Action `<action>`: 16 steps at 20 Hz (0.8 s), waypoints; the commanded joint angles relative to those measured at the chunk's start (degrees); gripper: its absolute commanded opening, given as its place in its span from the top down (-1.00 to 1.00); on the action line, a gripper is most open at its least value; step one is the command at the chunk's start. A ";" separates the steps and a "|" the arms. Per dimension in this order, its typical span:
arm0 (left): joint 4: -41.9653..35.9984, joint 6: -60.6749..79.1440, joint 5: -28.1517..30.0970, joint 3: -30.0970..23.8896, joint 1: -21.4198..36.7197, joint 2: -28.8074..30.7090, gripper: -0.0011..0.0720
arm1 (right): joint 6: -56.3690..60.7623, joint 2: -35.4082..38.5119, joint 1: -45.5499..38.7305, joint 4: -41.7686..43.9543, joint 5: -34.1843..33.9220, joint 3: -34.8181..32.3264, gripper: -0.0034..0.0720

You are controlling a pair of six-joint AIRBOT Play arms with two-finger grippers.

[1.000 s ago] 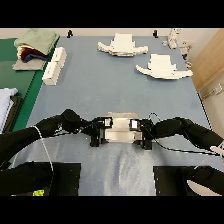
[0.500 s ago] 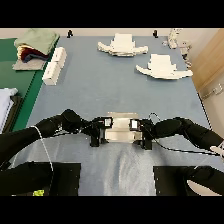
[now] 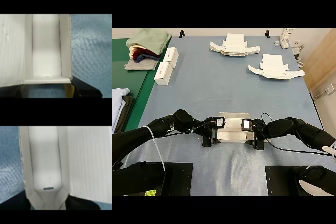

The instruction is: Fold the box.

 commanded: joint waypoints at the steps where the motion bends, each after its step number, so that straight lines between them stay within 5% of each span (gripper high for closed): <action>1: 0.02 0.00 0.11 0.04 0.00 -0.02 -0.31 | 0.00 0.00 0.00 0.02 0.02 0.04 -0.46; 5: 0.02 0.00 0.11 0.04 0.00 -0.02 -0.31 | 0.09 0.00 0.00 -0.33 0.07 0.04 -0.52; 7: 0.02 0.00 0.11 0.04 0.00 -0.02 -0.31 | 3.50 0.20 0.00 -2.47 -0.68 0.68 -1.00; 13: 0.02 0.00 0.11 0.04 0.00 -0.02 -0.31 | 28.81 10.12 0.00 -25.03 -16.85 4.81 -1.00; 16: 0.02 0.00 0.13 0.04 0.00 -0.02 -0.31 | 47.28 16.44 0.00 -27.04 -28.28 5.57 -0.97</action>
